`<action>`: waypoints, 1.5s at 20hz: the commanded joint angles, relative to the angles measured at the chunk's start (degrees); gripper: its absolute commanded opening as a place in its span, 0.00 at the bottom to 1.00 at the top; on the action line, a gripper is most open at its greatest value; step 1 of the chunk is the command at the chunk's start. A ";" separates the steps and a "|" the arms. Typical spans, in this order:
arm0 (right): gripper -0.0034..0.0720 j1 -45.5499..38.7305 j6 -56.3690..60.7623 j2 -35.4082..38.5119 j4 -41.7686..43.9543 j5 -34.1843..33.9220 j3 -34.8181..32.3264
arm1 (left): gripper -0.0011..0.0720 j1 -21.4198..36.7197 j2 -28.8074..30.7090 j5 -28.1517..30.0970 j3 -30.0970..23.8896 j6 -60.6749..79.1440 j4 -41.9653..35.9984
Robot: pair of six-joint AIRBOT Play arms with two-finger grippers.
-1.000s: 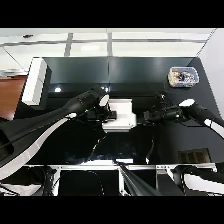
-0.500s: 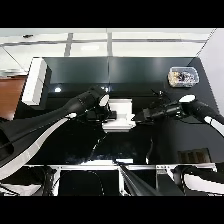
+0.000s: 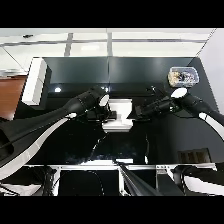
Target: Fold the box and place the chain.
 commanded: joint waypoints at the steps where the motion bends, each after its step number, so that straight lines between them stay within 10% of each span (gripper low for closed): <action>1: 0.67 1.77 3.85 -0.02 -1.25 -3.06 0.90 | 0.05 0.04 -0.02 0.02 0.02 0.00 0.02; 21: 0.67 23.65 52.17 -0.11 -52.57 -10.64 10.84 | 0.05 0.04 -0.02 -0.37 0.02 0.59 0.02; 22: 0.53 24.74 54.97 -0.13 -54.62 -10.51 11.13 | 0.05 0.04 -0.02 -0.37 0.02 0.59 0.00; 30: 0.50 26.21 60.67 -2.27 -53.11 -6.01 13.27 | 0.05 0.04 -0.02 -0.09 0.02 0.57 0.02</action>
